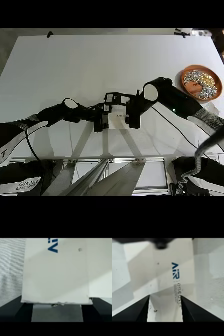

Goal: Fold the box and place the chain.

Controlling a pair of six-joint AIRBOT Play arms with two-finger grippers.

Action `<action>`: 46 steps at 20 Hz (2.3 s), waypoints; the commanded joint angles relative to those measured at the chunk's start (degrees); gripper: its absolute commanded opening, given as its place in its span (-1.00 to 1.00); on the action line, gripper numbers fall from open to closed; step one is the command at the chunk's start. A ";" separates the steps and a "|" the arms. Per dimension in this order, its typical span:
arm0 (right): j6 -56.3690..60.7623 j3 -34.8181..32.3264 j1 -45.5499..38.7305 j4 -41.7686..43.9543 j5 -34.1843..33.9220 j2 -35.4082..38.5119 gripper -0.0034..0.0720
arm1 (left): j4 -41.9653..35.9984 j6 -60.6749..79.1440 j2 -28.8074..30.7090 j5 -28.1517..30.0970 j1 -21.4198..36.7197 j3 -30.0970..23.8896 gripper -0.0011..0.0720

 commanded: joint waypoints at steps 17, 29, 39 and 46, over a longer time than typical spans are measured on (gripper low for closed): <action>-0.46 -3.54 0.76 -5.73 -10.49 5.99 -0.04 | 0.00 0.02 0.02 0.00 0.02 0.02 -0.40; 2.51 -7.10 0.76 -4.00 -13.46 5.86 -0.04 | 0.00 0.02 0.02 0.00 0.02 0.02 -0.40; 4.00 -9.73 2.91 -4.46 -11.32 5.88 -0.07 | 0.00 0.02 0.02 0.00 0.02 0.02 -0.40; 4.00 -9.70 2.84 -3.93 -17.07 11.45 0.21 | 0.00 0.02 0.02 0.00 0.02 0.02 -0.40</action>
